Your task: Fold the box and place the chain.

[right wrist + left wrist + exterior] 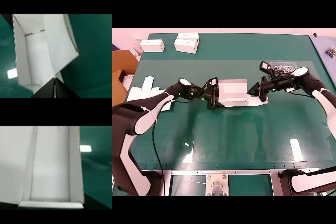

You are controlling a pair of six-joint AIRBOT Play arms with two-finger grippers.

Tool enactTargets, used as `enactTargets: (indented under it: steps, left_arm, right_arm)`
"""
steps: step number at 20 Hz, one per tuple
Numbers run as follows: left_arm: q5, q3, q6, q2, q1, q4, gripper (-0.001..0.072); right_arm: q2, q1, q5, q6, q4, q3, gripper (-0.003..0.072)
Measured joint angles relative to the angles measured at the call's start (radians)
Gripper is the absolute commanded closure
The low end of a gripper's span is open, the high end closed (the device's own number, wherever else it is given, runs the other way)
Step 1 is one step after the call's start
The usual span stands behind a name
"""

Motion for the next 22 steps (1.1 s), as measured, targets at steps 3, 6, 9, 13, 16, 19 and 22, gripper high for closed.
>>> enactTargets:
  steps: [3,6,9,13,16,19,22]
  left_arm:
    - [-0.015,0.0,0.0,0.001,-0.004,-0.008,0.0184]
    - [-0.011,0.0,0.001,0.0,-0.001,-0.008,0.0184]
    - [-0.013,0.0,0.002,0.0,0.0,-0.008,0.0184]
    - [-0.016,0.0,0.002,0.0,-0.002,-0.009,0.0184]
    - [-0.016,0.0,0.002,0.0,-0.001,-0.009,0.0184]
    - [-0.016,0.0,0.002,0.0,-0.002,-0.01,0.0184]
    - [-0.016,0.0,0.002,0.0,-0.002,-0.009,0.0184]
  right_arm:
    - [0.038,-0.051,0.008,0.15,-0.042,0.0,0.0524]
    - [0.053,-0.084,0.003,0.223,-0.067,-0.002,0.0672]
    - [0.056,-0.106,-0.006,0.316,-0.109,-0.015,0.0673]
    - [0.058,-0.119,-0.04,0.478,-0.182,-0.04,0.0674]
    - [0.049,-0.125,-0.076,0.561,-0.214,-0.068,0.0674]
    - [0.022,-0.131,-0.099,0.602,-0.23,-0.085,0.0674]
    - [-0.015,-0.131,-0.107,0.624,-0.233,-0.092,0.0674]
